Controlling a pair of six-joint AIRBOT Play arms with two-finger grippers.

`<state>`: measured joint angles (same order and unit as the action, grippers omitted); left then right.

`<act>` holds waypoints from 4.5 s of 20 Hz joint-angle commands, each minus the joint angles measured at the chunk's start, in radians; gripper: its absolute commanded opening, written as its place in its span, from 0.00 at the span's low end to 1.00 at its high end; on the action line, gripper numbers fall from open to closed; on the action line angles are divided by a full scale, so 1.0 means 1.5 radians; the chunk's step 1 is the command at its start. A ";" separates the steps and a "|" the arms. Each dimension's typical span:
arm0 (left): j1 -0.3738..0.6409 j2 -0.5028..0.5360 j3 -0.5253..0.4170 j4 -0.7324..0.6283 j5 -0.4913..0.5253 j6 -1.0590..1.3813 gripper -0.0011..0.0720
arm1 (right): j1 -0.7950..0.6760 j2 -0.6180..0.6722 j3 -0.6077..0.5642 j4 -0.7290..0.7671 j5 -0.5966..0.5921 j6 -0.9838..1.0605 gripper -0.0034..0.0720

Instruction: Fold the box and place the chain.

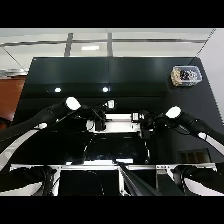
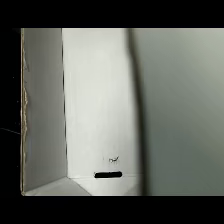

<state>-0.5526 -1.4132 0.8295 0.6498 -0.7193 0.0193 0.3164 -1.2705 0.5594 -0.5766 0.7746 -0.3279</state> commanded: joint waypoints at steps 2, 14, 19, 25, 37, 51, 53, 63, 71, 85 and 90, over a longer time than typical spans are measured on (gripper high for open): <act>0.000 0.000 0.000 0.000 0.001 0.000 0.05 | 0.002 -0.006 0.001 -0.010 -0.009 0.007 0.98; 0.000 0.000 0.000 0.000 0.001 0.000 0.05 | 0.003 -0.014 0.009 -0.008 -0.024 0.036 0.98; 0.000 0.000 0.000 0.000 0.001 0.000 0.05 | 0.028 -0.017 0.009 -0.052 -0.032 0.050 0.98; 0.000 0.000 0.000 0.000 0.001 0.000 0.05 | 0.025 -0.018 0.009 -0.046 -0.040 0.059 0.98; 0.000 0.000 0.000 0.000 0.001 0.000 0.05 | 0.011 -0.018 0.012 -0.027 -0.030 0.055 0.83; 0.034 0.170 0.000 0.351 -0.119 -0.448 0.76 | 0.012 -0.018 0.012 -0.027 -0.031 0.055 0.64; 0.056 0.213 0.000 0.337 -0.240 -0.486 0.15 | 0.012 -0.018 0.012 -0.027 -0.031 0.055 0.64; -0.035 0.212 -0.141 -0.143 0.167 -0.420 0.05 | 0.012 -0.018 0.012 -0.028 -0.030 0.055 0.19; 0.052 0.011 0.003 -0.069 0.029 -0.420 0.05 | 0.012 -0.018 0.012 -0.027 -0.031 0.055 0.19; 0.129 0.090 0.053 0.077 -0.183 -0.500 0.04 | 0.012 -0.018 0.012 -0.027 -0.031 0.055 0.19; 0.113 0.235 -0.078 0.095 -0.218 -0.294 0.05 | 0.012 -0.018 0.012 -0.027 -0.031 0.055 0.19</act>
<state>-0.3725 -1.1645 0.8051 0.7559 -1.0004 -0.6296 0.3344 -1.2976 0.5766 -0.6178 0.7288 -0.2459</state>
